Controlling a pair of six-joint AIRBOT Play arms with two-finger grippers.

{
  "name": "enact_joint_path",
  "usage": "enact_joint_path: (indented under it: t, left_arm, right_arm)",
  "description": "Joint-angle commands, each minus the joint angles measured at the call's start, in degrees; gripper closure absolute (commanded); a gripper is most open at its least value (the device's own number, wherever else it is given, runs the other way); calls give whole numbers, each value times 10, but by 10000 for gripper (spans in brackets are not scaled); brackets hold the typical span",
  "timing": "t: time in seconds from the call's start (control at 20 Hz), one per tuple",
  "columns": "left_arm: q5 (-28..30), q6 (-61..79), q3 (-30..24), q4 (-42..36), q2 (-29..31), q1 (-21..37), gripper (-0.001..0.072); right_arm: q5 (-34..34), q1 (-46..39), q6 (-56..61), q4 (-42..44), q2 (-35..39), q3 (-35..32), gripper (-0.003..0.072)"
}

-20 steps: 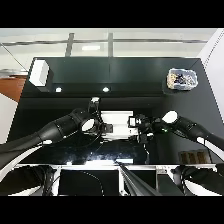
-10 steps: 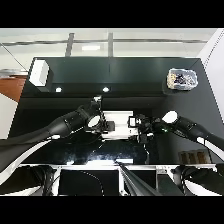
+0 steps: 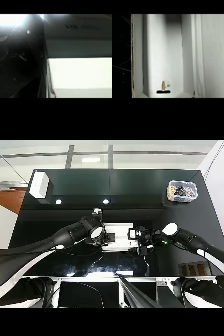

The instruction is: Fold the box and place the chain.

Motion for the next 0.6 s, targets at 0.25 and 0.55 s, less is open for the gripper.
enact_joint_path:
  t: [0.25,0.55]
  left_arm:
    - [-3,-1,1,-9,-12,-3,493]
    - [-7,4,2,-15,-12,-3,606]
  right_arm:
    - [0,0,0,0,0,0,239]
    - [0,0,0,0,0,0,239]
